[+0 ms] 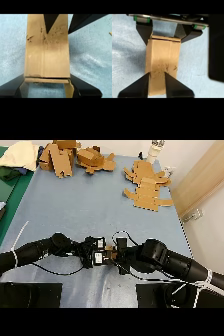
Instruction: Fold the box.
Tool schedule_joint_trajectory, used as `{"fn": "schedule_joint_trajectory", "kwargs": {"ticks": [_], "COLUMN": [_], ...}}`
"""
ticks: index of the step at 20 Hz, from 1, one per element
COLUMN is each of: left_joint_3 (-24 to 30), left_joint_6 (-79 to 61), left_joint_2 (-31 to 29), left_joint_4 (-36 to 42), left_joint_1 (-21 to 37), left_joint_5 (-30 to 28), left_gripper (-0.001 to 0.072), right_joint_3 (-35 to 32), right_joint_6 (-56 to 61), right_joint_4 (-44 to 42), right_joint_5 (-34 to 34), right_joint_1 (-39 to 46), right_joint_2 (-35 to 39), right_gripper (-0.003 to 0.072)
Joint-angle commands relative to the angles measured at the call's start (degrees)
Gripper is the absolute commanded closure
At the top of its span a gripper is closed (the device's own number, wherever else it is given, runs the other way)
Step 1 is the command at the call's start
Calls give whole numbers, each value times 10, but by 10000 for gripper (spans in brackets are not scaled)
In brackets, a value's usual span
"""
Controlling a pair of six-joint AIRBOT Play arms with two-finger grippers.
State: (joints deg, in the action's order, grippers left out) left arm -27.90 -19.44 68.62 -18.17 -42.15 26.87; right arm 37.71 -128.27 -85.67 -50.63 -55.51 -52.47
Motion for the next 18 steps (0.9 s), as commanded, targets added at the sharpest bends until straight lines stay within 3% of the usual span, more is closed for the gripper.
{"fn": "schedule_joint_trajectory", "kwargs": {"ticks": [1, 5, 13, 18], "left_joint_3": [0, 0, 0, 0], "left_joint_6": [-1, -1, -1, -1], "left_joint_2": [0, 0, 0, 0], "left_joint_4": [-1, -1, -1, -1], "left_joint_1": [0, 0, 0, 0], "left_joint_5": [1, 1, 1, 1], "left_gripper": [225, 225, 225, 225], "right_joint_3": [8, 26, 29, 29], "right_joint_6": [15, 28, 28, 29], "right_joint_4": [8, 8, 19, 5], "right_joint_5": [-9, -14, -9, -9], "right_joint_1": [0, 0, 0, 0], "right_joint_2": [1, 9, 14, 14], "right_gripper": [472, 473, 555, 555]}}
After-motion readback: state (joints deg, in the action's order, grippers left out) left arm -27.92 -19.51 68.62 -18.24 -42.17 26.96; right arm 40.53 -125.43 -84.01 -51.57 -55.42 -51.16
